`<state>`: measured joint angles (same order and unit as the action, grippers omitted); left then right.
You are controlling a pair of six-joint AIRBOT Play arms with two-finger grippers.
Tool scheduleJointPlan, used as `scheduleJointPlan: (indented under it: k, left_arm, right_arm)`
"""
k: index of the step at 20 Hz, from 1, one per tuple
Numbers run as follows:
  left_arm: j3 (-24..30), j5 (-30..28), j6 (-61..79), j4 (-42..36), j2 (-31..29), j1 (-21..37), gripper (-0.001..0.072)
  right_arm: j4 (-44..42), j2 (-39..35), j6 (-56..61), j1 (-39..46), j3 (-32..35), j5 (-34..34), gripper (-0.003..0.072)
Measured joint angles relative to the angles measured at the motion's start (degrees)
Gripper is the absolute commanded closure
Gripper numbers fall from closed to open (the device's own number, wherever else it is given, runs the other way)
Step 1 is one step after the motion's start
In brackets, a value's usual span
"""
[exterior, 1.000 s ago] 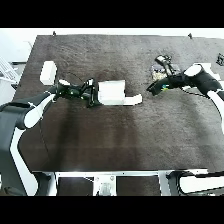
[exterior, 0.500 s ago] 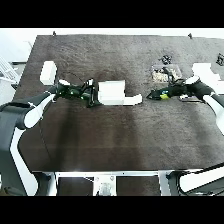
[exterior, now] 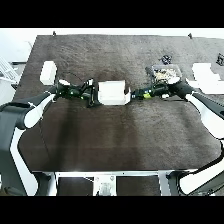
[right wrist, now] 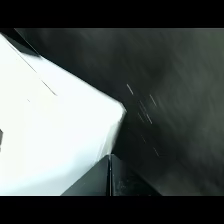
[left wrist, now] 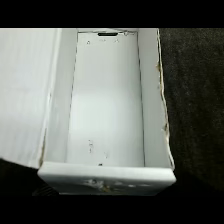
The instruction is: Fold the box and place the chain.
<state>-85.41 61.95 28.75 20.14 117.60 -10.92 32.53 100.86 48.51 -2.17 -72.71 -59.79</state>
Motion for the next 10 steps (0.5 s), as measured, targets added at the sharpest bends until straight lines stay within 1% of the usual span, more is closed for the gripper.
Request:
scheduleJointPlan:
  k: [1, 2, 4, 6, 8, 10]
  left_arm:
    - [0.00, 0.00, 0.00, 0.02, 0.00, 0.00, 0.0402]
    - [0.00, 0.02, 0.00, 0.00, 0.00, 0.00, 0.0402]
    - [0.00, 0.00, 0.00, 0.02, 0.00, 0.00, 0.0402]
    - [0.00, 0.00, 0.00, 0.02, 0.00, 0.00, 0.0402]
    - [0.00, 0.02, 0.00, 0.02, 0.00, 0.00, 0.0403]
    - [0.00, 0.00, 0.00, 0.02, 0.00, 0.00, 0.0402]
  right_arm:
    - [-0.48, -0.42, -0.15, -0.39, -1.09, -0.20, 0.0680]
    - [-0.90, -0.74, -0.24, -0.70, -1.99, -0.68, 0.0661]
    - [-1.16, -1.20, -0.33, -0.92, -3.41, -1.75, 0.0446]
    - [-1.64, -1.44, -0.50, -1.16, -4.15, -3.21, 0.0449]
    - [-1.31, -1.49, -0.50, -1.25, -4.57, -4.02, 0.0470]
    - [0.35, -1.49, -0.33, -0.98, -4.79, -4.57, 0.0456]
